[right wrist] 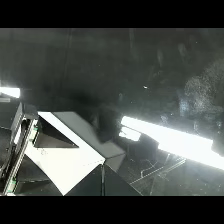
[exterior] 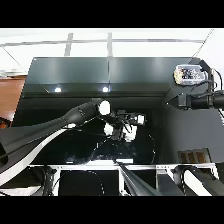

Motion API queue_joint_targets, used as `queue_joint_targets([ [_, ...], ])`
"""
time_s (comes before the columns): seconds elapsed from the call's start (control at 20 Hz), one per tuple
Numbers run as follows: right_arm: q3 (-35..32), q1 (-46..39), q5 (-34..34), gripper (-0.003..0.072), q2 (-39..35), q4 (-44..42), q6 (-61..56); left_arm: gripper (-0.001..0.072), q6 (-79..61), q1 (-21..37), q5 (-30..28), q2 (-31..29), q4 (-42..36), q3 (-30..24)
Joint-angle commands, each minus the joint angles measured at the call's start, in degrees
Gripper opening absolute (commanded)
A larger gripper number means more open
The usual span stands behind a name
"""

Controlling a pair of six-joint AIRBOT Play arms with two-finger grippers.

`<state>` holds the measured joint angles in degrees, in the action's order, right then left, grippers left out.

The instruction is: Fold the box and place the chain.

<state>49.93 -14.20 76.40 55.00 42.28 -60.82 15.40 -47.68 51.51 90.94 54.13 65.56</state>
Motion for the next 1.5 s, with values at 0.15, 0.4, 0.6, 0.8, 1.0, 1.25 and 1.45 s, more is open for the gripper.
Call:
queue_joint_targets([
  [0.15,0.0,0.0,-0.8,0.0009,0.0,0.0,0.0,0.0331,18.0,5.8,-0.9,-4.0,13.4,0.0],
  [0.4,0.0,0.0,-0.8,0.001,0.0,-0.1,-0.1,0.0331,40.5,24.4,0.2,-9.5,23.3,1.6],
  [0.6,0.0,0.0,-0.7,0.001,0.0,-0.3,-0.1,0.0331,50.9,43.5,-1.2,-8.7,27.9,7.4],
  [0.8,0.0,0.0,-0.6,0.001,0.0,-0.5,-1.9,0.0331,51.1,59.6,-2.6,-2.4,27.7,16.0],
  [1.0,0.0,0.4,-1.1,0.001,0.0,-0.5,-4.1,0.0332,50.9,66.2,-4.9,8.0,27.4,26.5],
  [1.25,0.0,3.5,-7.6,0.001,0.0,-0.4,-4.8,0.0331,51.0,66.4,-4.1,22.1,23.0,40.5],
  [1.45,0.0,3.5,-12.2,0.001,0.0,1.5,-5.7,0.0345,50.9,66.4,-1.8,28.4,19.3,44.0],
])
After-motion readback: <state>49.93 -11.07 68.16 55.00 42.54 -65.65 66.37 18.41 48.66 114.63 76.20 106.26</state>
